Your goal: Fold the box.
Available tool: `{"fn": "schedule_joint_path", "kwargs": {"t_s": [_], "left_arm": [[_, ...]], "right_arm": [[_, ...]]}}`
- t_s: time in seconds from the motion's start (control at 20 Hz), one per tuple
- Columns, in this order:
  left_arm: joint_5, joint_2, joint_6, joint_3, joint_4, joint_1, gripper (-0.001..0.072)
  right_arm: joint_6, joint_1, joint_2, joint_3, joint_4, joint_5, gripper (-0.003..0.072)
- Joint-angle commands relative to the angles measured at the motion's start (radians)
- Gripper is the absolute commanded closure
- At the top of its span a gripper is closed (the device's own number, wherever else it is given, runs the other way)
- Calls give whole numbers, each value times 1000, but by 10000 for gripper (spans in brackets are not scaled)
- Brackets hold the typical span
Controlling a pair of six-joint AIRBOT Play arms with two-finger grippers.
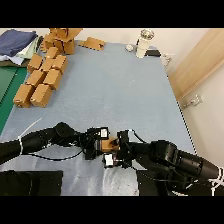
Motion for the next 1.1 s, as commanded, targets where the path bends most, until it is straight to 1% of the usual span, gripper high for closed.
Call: {"fn": "schedule_joint_path", "kwargs": {"t_s": [0.0,0.05,0.15,0.25,0.3,0.65,0.85,1.05], "left_arm": [[-6,-1,3,1,1,-2,191],[-6,-1,3,1,2,-2,191],[-6,-1,3,1,1,-2,192],[-6,-1,3,1,1,-2,191],[-6,-1,3,1,1,-2,191],[-6,-1,3,1,1,-2,191],[-6,-1,3,1,1,-2,191],[-6,-1,3,1,1,-2,191]], "right_arm": [[5,0,10,2,-8,-2,426],[5,0,18,2,-8,-5,475],[5,0,39,2,-8,-14,476],[5,0,62,2,-8,-22,499],[5,0,71,2,-8,-25,525],[5,0,76,1,-4,-25,525],[4,0,66,1,44,-32,526],[5,0,44,0,82,-63,525]]}}
